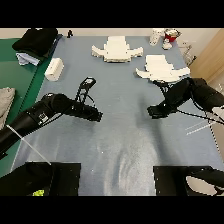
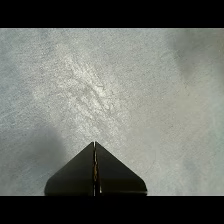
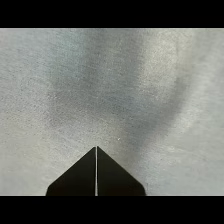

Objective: Fold the box.

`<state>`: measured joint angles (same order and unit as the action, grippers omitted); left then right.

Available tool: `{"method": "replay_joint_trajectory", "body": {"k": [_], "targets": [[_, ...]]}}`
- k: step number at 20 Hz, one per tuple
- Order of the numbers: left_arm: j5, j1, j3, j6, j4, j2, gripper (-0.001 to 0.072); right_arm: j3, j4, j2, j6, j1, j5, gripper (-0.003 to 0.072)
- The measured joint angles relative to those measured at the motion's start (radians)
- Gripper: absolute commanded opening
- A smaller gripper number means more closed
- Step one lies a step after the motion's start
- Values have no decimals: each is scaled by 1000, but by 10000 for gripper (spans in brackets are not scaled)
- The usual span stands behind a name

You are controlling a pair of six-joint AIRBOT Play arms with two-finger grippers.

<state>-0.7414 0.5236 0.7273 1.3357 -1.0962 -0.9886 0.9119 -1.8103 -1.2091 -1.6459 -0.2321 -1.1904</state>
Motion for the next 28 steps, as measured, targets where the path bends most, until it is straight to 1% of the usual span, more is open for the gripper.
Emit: {"method": "replay_joint_trajectory", "body": {"k": [11, 14, 17, 20, 22, 24, 25, 27, 28], "targets": [[0, 0, 0, 0, 0, 0, 15, 0, 0, 0, 0, 0, 5, 9], [0, 0, 0, 0, 0, 0, 15, 0, -24, 0, 0, 0, 40, 9], [0, 0, 0, 0, 0, 0, 15, 0, -117, -1, 1, 0, 61, 11], [0, 0, 0, 0, 0, 0, 15, 0, -196, -5, 58, 1, 95, 11], [2, 0, 0, 0, 0, 0, 15, 10, -211, -8, 91, 10, 154, 8], [21, 0, 0, 0, 4, 0, 15, 42, -191, -17, 108, 40, 215, 10], [32, 0, 0, 0, 6, 0, 15, 74, -168, -30, 114, 68, 232, 37], [49, 0, 0, 0, 8, 0, 15, 167, -106, -80, 121, 151, 230, 220], [61, 0, 0, 0, 9, 0, 15, 229, -82, -119, 119, 206, 211, 235]]}}
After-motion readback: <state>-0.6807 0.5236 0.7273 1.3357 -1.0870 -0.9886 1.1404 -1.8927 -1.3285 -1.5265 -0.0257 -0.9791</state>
